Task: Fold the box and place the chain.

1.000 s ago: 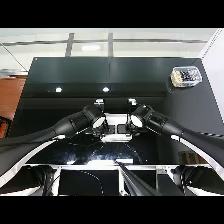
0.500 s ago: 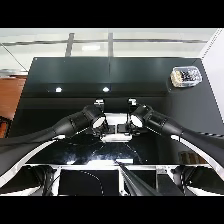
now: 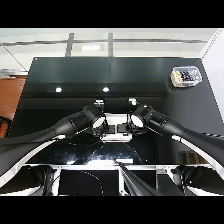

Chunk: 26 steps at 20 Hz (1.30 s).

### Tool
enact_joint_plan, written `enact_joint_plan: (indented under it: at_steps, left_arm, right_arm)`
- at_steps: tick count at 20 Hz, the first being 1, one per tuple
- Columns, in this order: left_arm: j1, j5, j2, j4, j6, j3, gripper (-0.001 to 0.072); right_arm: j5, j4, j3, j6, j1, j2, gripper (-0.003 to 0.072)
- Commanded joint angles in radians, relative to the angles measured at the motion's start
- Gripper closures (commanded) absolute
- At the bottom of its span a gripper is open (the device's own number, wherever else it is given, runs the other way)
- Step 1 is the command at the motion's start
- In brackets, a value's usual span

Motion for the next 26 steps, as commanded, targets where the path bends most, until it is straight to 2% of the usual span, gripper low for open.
enact_joint_plan:
  at_steps: [1, 3, 7, 9, 12, 14, 15, 16, 17, 19, 20, 22, 26]
  left_arm:
    - [0.0, 0.001, 0.0, 0.001, 0.0, 0.0, 0.0683]
    - [0.0, 0.0, 0.0, 0.0, 0.0, 0.0, 0.0683]
    - [0.0, 0.001, 0.0, 0.0, -0.001, 0.0, 0.0683]
    - [0.0, 0.001, 0.0, 0.0, 0.0, 0.0, 0.0683]
    - [0.0, 0.002, 0.0, 0.0, 0.0, 0.0, 0.0683]
    - [0.0, 0.003, 0.0, 0.0, -0.001, 0.0, 0.0683]
    - [0.0, 0.003, 0.0, 0.001, 0.0, 0.0, 0.0683]
    - [0.0, 0.003, 0.0, 0.001, 0.0, 0.0, 0.0683]
    - [0.0, 0.003, 0.0, 0.002, 0.0, 0.0, 0.0683]
    - [0.001, 0.005, 0.0, 0.009, 0.0, 0.0, 0.0683]
    - [0.002, 0.005, 0.0, 0.008, 0.0, 0.0, 0.0683]
    - [0.002, 0.004, 0.0, 0.008, 0.0, 0.0, 0.0683]
    - [0.002, 0.003, 0.0, 0.008, 0.0, 0.0, 0.0683]
  right_arm:
    - [0.027, -0.051, 0.0, -0.017, 0.0, 0.047, 0.0306]
    - [0.04, -0.063, 0.0, -0.071, 0.0, 0.121, 0.0306]
    - [0.112, -0.111, 0.0, -0.142, -0.014, 0.359, 0.0306]
    - [0.195, -0.249, 0.0, -0.147, -0.059, 0.473, 0.0306]
    - [0.293, -0.602, -0.014, -0.187, -0.208, 0.549, 0.0306]
    - [0.202, -0.696, -0.043, -0.229, -0.384, 0.542, 0.0305]
    - [0.107, -0.688, -0.062, -0.23, -0.496, 0.531, 0.0246]
    - [0.016, -0.655, -0.075, -0.236, -0.602, 0.51, -0.0021]
    - [-0.068, -0.588, -0.074, -0.241, -0.703, 0.475, -0.0017]
    - [-0.261, -0.338, -0.032, -0.367, -0.873, 0.37, -0.0017]
    - [-0.301, -0.235, 0.024, -0.402, -0.924, 0.299, -0.0016]
    - [-0.27, -0.083, 0.209, -0.402, -0.991, 0.106, -0.0014]
    - [-0.02, 0.094, 0.671, -0.34, -1.03, -0.311, -0.0006]
